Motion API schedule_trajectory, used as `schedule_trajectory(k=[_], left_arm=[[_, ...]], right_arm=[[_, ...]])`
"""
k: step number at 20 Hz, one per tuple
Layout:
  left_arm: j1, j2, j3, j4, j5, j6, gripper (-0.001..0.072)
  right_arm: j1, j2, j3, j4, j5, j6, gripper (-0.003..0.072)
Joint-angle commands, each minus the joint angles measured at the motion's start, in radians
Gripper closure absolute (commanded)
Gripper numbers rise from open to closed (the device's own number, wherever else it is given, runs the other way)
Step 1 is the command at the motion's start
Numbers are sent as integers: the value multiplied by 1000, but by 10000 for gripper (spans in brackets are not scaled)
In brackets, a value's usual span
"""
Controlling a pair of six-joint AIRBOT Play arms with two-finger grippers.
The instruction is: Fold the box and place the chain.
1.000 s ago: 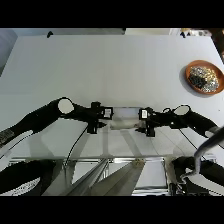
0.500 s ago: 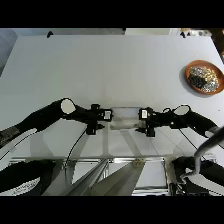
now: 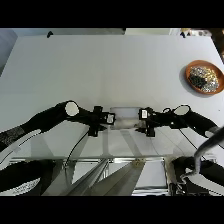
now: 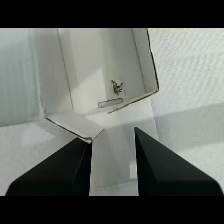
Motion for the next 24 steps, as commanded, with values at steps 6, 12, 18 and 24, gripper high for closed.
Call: schedule_trajectory(k=[6,12,18,24], left_arm=[[-9,-1,0,-51,51,2,441],[-34,-2,0,-65,64,2,576],[-42,-2,-1,-81,87,2,575],[-83,-3,0,-132,122,1,575]], right_arm=[[0,0,0,0,0,0,229],[0,0,0,1,0,0,229],[0,0,0,1,0,0,229],[0,0,0,0,0,0,229]])
